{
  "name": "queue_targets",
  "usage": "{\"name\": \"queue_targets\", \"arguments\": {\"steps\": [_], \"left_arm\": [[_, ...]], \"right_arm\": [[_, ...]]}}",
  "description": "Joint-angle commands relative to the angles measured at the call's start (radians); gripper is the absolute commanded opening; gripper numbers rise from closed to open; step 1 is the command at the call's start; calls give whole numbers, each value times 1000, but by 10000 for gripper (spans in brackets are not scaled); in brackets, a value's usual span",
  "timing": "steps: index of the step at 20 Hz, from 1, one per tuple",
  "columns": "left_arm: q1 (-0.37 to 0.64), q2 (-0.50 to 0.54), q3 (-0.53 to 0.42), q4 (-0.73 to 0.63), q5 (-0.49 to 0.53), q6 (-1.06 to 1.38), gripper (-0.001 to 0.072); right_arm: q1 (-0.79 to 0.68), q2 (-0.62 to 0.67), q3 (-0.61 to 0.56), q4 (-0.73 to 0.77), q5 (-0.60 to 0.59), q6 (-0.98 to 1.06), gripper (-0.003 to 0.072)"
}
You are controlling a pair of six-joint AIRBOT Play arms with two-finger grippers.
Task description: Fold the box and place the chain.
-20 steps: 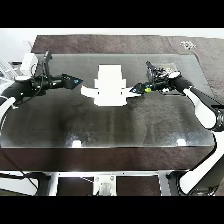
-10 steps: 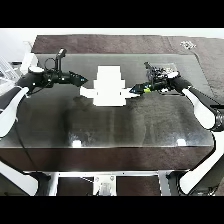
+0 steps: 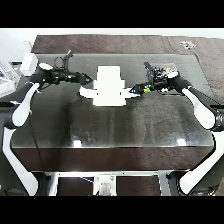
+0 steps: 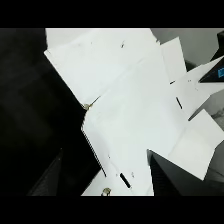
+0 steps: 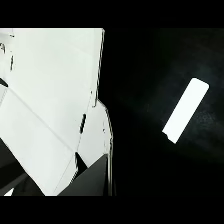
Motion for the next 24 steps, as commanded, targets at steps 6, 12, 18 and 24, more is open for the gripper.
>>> {"name": "queue_targets", "arguments": {"steps": [6, 12, 18, 24], "left_arm": [[-64, -77, 117, 75, 40, -60, 601], [-72, -100, 117, 67, 75, -58, 601], [-101, -100, 117, 18, 86, -14, 601], [-113, -100, 117, 21, 112, 21, 600]], "right_arm": [[0, -1, 10, 1, 0, -3, 10], [0, -1, 12, 1, 0, -8, 10], [0, -1, 12, 1, 0, -18, 10], [0, -1, 12, 1, 0, -18, 10]]}}
